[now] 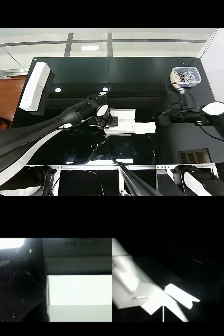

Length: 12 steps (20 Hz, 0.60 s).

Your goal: Fold the box and place the chain.

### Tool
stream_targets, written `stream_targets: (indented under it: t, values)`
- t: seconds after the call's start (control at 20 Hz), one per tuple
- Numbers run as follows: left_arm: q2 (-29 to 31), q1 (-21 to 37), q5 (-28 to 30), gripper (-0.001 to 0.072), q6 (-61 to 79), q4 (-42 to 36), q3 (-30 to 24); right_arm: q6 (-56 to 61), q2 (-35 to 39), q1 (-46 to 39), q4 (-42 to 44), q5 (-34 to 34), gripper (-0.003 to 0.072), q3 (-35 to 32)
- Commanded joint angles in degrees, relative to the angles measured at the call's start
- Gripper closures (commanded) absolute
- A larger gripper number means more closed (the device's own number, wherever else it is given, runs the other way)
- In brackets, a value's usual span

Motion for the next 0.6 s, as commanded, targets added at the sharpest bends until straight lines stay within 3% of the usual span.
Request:
stream_targets:
  t: [0.0, 0.25, 0.4, 0.55]
  values:
    - [0.0, 0.0, -0.1, 0.0683, 0.0, -1.2, 0.0, 20.9, 1.7, -12.4, -8.0, -1.8, 0.0668, -0.6]
    - [0.0, 0.0, 0.1, 0.0683, 0.0, -1.1, 0.0, 29.7, -1.2, -24.0, -12.4, -0.1, 0.0668, -0.9]
    - [0.0, 0.0, 0.1, 0.0683, 0.0, -1.1, 0.0, 28.7, -7.3, -24.6, -11.9, 6.9, 0.0668, -0.9]
    - [0.0, 0.0, 0.1, 0.0683, 0.0, -1.1, 0.0, 24.7, -12.7, -22.3, -8.5, 9.6, 0.0668, -0.9]
